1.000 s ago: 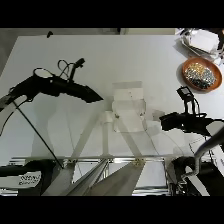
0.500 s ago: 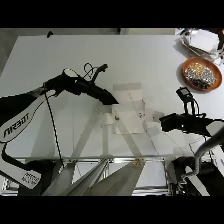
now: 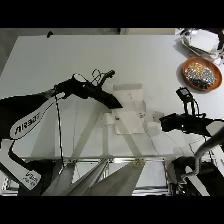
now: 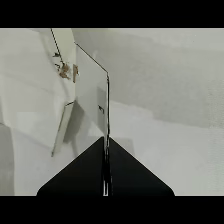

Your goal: Fold the box and place the chain.

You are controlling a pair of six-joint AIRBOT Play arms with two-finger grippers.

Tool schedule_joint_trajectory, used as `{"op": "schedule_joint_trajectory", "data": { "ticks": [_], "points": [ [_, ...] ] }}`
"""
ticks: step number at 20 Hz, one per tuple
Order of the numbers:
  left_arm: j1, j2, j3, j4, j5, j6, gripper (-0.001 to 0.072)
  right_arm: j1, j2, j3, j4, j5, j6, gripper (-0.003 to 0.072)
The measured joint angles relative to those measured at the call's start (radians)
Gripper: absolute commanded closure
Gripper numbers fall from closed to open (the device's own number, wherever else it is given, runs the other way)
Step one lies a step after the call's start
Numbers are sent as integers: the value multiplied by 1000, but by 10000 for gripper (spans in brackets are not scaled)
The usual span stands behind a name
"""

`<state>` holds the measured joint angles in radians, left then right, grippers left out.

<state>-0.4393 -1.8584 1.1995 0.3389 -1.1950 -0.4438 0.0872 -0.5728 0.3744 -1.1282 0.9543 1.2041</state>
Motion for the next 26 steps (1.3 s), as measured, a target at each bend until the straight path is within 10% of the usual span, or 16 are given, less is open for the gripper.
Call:
{"op": "schedule_joint_trajectory", "data": {
  "ticks": [5, 8, 15, 26],
  "points": [
    [-4, 6, 0, 0, -8, 74, 709, 0, 0, 0, 3, 0, 0, 637],
    [-4, 38, 0, 51, -6, 101, 712, 0, 1, 11, 6, 20, 0, 346],
    [-16, 256, -139, 164, -26, 167, 711, 0, 20, 125, -5, 199, 2, 347],
    [-107, 422, -431, 111, 320, 451, 709, 0, 54, 159, 7, 328, 3, 348]
  ]
}}
